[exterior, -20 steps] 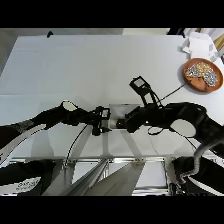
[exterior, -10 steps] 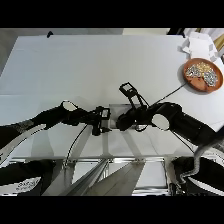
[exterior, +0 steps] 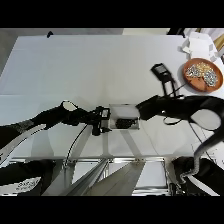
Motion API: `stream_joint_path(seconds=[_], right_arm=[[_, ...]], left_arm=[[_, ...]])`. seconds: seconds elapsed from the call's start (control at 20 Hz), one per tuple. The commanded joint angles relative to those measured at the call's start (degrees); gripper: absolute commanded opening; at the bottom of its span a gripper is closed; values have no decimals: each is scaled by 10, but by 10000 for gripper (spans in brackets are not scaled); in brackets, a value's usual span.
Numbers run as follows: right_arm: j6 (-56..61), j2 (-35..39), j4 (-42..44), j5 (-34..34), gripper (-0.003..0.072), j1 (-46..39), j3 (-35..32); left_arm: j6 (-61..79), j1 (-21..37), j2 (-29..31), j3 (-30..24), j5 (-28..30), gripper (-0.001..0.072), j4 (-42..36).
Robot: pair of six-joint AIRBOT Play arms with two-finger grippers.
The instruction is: Fold the box and place the chain.
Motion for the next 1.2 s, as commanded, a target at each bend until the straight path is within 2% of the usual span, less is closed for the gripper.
stream_joint_path(seconds=[0.0,0.2,0.3,0.5,0.75,0.95,1.05,1.15], right_arm=[[-9,20,-8,57,221,-129,3],[-41,-65,-15,51,228,-219,3],[-42,-128,-24,49,363,-230,4],[-42,-232,-53,28,365,-230,25],[-37,-326,-68,7,358,-230,56],[-34,-355,-62,-25,355,-230,57],[-34,-355,-48,-42,308,-230,57],[-34,-356,-46,-48,293,-230,57]], left_arm=[[0,0,0,0,0,251,0],[0,0,0,0,0,251,0],[0,0,0,0,0,251,0],[0,0,0,0,0,251,0],[0,0,0,0,0,251,0],[0,0,0,0,0,251,0],[0,0,0,0,0,251,0],[0,0,0,0,0,251,0]])
